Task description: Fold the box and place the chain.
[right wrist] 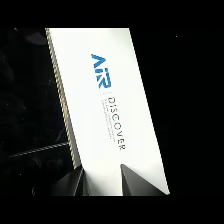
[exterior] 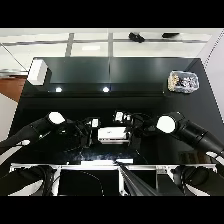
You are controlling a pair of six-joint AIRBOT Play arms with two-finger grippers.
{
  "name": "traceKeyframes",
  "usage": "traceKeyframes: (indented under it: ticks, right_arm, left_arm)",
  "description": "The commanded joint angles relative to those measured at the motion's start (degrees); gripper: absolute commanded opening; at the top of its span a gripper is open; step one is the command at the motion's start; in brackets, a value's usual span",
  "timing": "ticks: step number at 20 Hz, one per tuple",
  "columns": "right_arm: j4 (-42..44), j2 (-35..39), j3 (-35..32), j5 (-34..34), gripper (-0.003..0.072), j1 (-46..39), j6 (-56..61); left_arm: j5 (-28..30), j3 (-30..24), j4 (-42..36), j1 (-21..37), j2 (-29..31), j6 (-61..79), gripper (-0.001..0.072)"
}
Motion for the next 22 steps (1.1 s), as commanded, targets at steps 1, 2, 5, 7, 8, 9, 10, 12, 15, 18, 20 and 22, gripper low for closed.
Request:
traceKeyframes:
  ticks: [1,2,5,7,8,9,10,12,15,18,20,22]
  right_arm:
    - [-0.7,0.0,0.1,-0.1,0.0248,0.1,0.7]
    - [-0.7,0.0,0.2,0.1,0.0248,0.1,0.9]
    - [-0.9,0.3,0.8,0.3,0.0500,0.1,3.2]
    - [-2.1,1.0,0.8,0.7,0.0504,0.1,5.3]
    - [-2.6,1.7,0.9,1.1,0.0504,-0.2,6.0]
    - [-2.8,2.6,1.0,1.6,0.0504,-0.8,7.5]
    - [-2.9,3.5,1.5,2.6,0.0504,-1.7,9.3]
    - [-2.8,5.8,2.3,4.1,0.0502,-4.2,14.5]
    - [3.6,6.8,2.2,5.6,0.0033,-8.7,23.0]
    - [19.0,3.2,1.2,5.7,0.0030,-10.9,23.1]
    - [28.0,-1.1,1.2,5.7,0.0031,-10.9,23.1]
    - [32.9,-5.7,1.2,6.2,0.0031,-10.9,23.1]
  left_arm:
    - [0.1,0.0,-0.1,0.0,0.0,0.0,0.0394]
    - [0.1,0.0,-0.1,0.0,0.0,0.0,0.0394]
    - [0.1,0.0,-0.1,0.0,0.0,0.0,0.0394]
    - [0.1,0.0,-0.1,0.0,0.0,0.0,0.0394]
    - [0.1,0.0,-0.1,0.0,0.0,0.0,0.0394]
    - [0.1,0.0,-0.1,0.0,0.0,0.0,0.0394]
    - [0.1,0.0,-0.1,0.0,0.0,0.0,0.0394]
    - [0.1,0.0,-0.1,0.0,0.0,0.0,0.0394]
    - [0.1,0.0,-0.1,0.0,0.0,0.0,0.0394]
    - [0.1,0.0,-0.1,0.0,0.0,0.0,0.0394]
    - [0.1,0.0,-0.1,0.0,0.0,0.0,0.0394]
    - [0.1,0.0,-0.1,0.0,0.0,0.0,0.0394]
